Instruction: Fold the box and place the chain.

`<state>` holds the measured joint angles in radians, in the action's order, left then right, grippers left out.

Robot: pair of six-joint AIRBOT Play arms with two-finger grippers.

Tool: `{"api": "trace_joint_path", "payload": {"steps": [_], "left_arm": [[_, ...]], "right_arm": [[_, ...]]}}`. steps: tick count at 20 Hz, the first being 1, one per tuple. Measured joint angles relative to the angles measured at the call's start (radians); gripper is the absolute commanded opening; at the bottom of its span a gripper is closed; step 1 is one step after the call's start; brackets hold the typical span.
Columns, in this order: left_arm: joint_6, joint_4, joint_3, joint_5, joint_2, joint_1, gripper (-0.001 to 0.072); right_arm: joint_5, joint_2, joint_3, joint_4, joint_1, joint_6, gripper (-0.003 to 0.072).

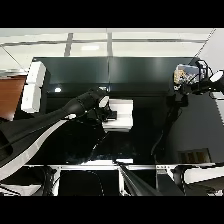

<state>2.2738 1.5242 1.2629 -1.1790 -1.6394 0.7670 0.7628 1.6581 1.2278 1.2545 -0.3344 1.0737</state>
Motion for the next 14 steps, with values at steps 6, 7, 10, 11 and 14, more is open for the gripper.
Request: {"api": "trace_joint_path", "payload": {"steps": [6,7,10,11,14], "left_arm": [[0.0,0.0,0.0,-0.002,0.0,0.0,0.0032],[0.0,0.0,0.0,-0.002,0.0,0.0,0.0032],[0.0,0.0,0.0,-0.002,0.0,0.0,0.0032],[0.0,0.0,0.0,-0.002,0.0,0.0,0.0032],[0.0,0.0,0.0,-0.002,0.0,0.0,0.0032]], "right_arm": [[-0.011,0.01,0.0,0.037,-0.002,0.042,0.011],[-0.002,0.01,0.0,0.04,-0.002,0.043,0.0042],[0.051,0.006,0.0,0.04,-0.002,0.049,0.0018],[0.082,0.0,0.0,0.043,-0.002,0.05,0.0018],[0.15,-0.055,0.015,0.051,-0.003,0.078,0.0018]]}}
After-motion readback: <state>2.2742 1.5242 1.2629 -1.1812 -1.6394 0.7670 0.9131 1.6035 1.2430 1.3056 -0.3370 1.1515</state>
